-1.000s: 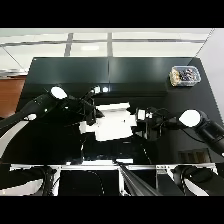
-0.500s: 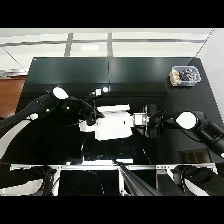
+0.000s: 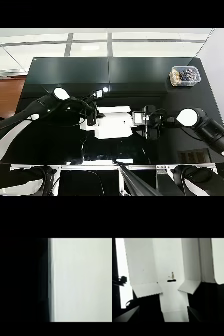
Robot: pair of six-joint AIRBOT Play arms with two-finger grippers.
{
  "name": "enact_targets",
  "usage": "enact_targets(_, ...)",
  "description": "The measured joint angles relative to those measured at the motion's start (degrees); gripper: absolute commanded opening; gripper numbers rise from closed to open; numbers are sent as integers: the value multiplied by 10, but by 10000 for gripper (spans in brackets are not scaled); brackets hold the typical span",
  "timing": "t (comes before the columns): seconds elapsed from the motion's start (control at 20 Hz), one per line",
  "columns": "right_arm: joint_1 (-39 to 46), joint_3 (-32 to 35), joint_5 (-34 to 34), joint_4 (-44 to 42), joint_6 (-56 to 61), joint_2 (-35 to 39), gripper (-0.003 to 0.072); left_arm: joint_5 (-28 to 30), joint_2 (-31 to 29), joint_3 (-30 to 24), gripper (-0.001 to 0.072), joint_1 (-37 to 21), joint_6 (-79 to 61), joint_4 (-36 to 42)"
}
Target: Fold the box and place the chain.
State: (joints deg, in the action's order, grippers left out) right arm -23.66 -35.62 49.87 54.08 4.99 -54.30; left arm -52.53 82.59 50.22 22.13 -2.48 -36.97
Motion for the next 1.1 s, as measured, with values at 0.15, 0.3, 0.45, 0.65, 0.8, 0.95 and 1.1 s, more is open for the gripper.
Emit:
enact_targets(0.15, 0, 15, 6, -12, 2, -7, 673, 22, 9, 0, 29, 8, -16, 1)
enact_targets(0.3, -1, 26, 2, -30, 4, -18, 673, 31, 18, 0, 29, 11, -22, -4)
enact_targets(0.45, -1, 32, -2, -46, 4, -26, 673, 30, 22, 0, 29, 12, -25, -20)
enact_targets(0.65, -7, 42, -7, -61, 1, -45, 673, 26, 23, 0, 29, 12, -26, -31)
enact_targets(0.8, -20, 47, -34, -67, -3, -63, 673, 25, 24, 0, 29, 12, -27, -35)
enact_targets(0.95, -32, 49, -75, -73, -5, -80, 673, 24, 24, 0, 29, 12, -27, -37)
enact_targets(1.1, -41, 50, -105, -82, -7, -88, 673, 24, 24, 0, 29, 12, -27, -39)
